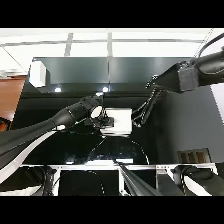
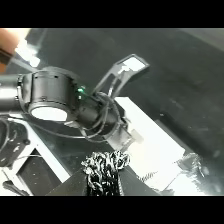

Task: Fold the box and place the chain.

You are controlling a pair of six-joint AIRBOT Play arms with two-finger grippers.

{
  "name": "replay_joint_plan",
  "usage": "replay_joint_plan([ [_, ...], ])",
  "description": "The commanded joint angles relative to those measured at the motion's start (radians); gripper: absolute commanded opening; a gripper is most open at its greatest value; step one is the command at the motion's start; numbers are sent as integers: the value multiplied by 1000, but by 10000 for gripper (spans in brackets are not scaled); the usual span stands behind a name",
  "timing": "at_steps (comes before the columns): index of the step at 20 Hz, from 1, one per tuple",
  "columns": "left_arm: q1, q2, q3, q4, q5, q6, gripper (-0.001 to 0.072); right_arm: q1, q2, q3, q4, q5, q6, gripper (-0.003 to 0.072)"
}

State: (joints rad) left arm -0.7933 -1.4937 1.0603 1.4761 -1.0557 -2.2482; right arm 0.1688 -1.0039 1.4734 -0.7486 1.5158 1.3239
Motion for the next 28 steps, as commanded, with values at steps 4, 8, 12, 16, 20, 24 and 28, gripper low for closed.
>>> replay_joint_plan([
  [4, 0, 0, 0, 0, 1, 0, 29, 20, -1, -89, 60, -56, -2, 5],
  [8, 0, 0, 0, 0, 1, 0, 29, 21, -3, -183, 140, -153, -5, 4],
  [12, 0, 0, 0, 0, 1, 0, 29, 87, -18, -283, 173, -225, -19, 4],
  [16, 0, 0, 0, 0, 1, 0, 29, 186, -53, -367, 103, -322, -20, 5],
  [20, 0, 0, 0, 0, 0, 0, 29, 201, -59, -531, 77, -458, 4, 5],
  [24, 0, 0, 0, 0, 0, 0, 29, 202, -60, -662, 79, -545, 4, 6],
  [28, 0, 0, 0, 0, 0, 0, 29, 212, -60, -692, 86, -556, 3, 238],
])
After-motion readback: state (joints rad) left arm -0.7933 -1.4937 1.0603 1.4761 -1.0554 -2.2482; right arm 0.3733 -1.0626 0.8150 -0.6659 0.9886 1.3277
